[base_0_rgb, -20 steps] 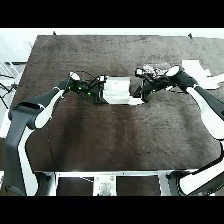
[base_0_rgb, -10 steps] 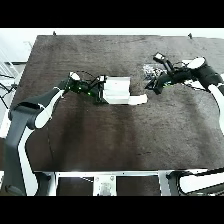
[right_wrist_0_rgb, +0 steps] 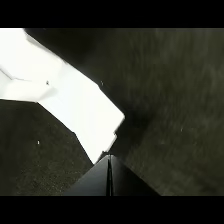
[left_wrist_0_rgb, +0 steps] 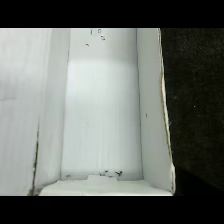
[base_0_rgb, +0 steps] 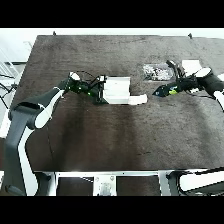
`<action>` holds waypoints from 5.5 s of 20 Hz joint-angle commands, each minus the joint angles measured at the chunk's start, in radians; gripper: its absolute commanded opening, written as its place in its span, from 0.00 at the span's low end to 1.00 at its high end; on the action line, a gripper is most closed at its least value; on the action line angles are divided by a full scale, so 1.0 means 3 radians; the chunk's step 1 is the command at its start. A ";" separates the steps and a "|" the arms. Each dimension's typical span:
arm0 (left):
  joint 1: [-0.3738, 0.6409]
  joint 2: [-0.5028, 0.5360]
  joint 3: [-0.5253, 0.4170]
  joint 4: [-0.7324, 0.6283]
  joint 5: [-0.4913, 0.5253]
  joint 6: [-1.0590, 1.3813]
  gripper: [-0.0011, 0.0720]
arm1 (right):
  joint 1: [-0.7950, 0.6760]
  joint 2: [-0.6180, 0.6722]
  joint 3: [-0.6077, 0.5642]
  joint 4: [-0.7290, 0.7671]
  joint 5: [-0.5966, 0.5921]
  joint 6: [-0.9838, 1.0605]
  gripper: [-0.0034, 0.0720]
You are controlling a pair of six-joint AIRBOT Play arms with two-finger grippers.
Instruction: Fold the box and place the chain.
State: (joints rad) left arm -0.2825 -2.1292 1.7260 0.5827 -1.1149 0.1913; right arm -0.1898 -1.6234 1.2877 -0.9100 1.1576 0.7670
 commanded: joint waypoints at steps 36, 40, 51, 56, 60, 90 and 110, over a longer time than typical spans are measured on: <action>-0.0001 0.0001 -0.0001 0.0000 -0.0001 0.0000 0.87 | 0.0947 -0.0299 0.0196 0.0455 -0.0347 0.1171 0.66; -0.0001 0.0001 -0.0001 0.0001 -0.0001 0.0000 0.87 | 0.1059 -0.0300 0.0238 0.0426 -0.0470 0.1320 0.66; -0.0001 0.0001 -0.0001 0.0000 -0.0001 0.0000 0.87 | 0.1325 -0.0301 0.0249 -0.0389 -0.0745 0.2112 0.66; -0.0001 0.0001 -0.0001 0.0000 -0.0001 0.0000 0.87 | 0.1516 -0.0309 0.0440 -0.1158 -0.0727 0.2696 0.66; -0.0001 0.0001 -0.0001 0.0000 0.0000 0.0000 0.87 | 0.1652 -0.0394 0.0738 -0.1569 -0.0408 0.3138 0.66; -0.0001 0.0001 -0.0001 0.0001 -0.0001 0.0000 0.87 | 0.1916 -0.1090 0.1709 -0.2094 0.0571 0.4171 0.33; -0.0001 0.0001 -0.0001 0.0000 0.0000 0.0000 0.87 | 0.1924 -0.0895 0.1726 -0.2243 0.0746 0.4125 0.56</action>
State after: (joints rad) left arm -0.2829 -2.1296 1.7260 0.5827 -1.1152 0.1913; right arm 0.3878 -1.9163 1.8042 -1.5734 1.3678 2.0350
